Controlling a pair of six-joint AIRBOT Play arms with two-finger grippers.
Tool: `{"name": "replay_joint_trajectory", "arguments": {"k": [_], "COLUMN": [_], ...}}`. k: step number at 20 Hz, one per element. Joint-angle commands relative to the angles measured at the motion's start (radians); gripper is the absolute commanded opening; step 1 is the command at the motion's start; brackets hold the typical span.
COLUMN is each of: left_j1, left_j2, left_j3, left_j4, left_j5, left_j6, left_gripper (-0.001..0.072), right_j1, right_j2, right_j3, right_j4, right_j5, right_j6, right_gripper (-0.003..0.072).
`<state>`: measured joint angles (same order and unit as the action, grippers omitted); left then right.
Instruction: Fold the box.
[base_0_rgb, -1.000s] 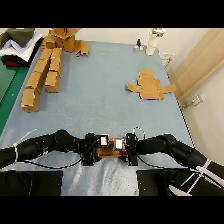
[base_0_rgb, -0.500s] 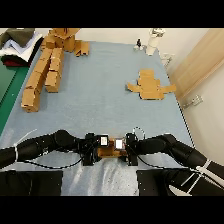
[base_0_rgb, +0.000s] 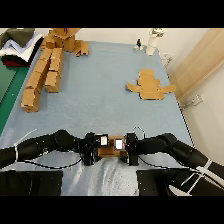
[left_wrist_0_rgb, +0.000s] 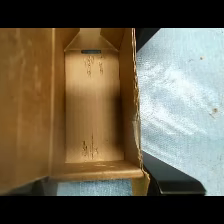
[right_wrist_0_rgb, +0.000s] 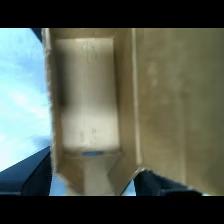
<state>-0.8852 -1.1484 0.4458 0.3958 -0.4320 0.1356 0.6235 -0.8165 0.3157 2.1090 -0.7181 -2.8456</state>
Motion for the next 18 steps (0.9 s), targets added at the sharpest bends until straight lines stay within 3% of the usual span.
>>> {"name": "replay_joint_trajectory", "arguments": {"k": [1,5,8,10,13,16,18], "left_j1": [0.0,0.0,0.0,0.0,0.0,0.0,0.001], "left_j2": [0.001,0.001,0.001,0.001,0.001,0.001,0.001], "left_j3": [0.0,0.0,0.0,0.0,0.0,0.0,0.001], "left_j4": [0.001,0.001,0.001,0.001,0.001,0.001,0.001], "left_j5": [-0.005,-0.005,-0.005,-0.005,-0.005,-0.006,-0.004], "left_j6": [-0.001,-0.001,-0.001,-0.001,-0.001,-0.001,-0.001], "left_gripper": [0.0514,0.0514,0.0514,0.0514,0.0514,0.0514,0.0514], "right_j1": [-0.001,-0.001,0.0,0.0,0.006,0.006,0.005], "right_j2": [0.064,0.247,0.41,0.505,0.586,0.591,0.575], "right_j3": [0.013,0.015,0.016,0.016,0.016,0.016,0.016], "right_j4": [-0.105,-0.271,-0.175,-0.069,-0.023,-0.042,-0.058], "right_j5": [-0.035,-0.255,-0.43,-0.436,-0.438,-0.412,-0.318], "right_j6": [0.185,0.43,0.652,0.71,0.747,0.77,0.954], "right_gripper": [0.072,0.0719,0.071,0.0704,0.07,0.07,0.0699]}}
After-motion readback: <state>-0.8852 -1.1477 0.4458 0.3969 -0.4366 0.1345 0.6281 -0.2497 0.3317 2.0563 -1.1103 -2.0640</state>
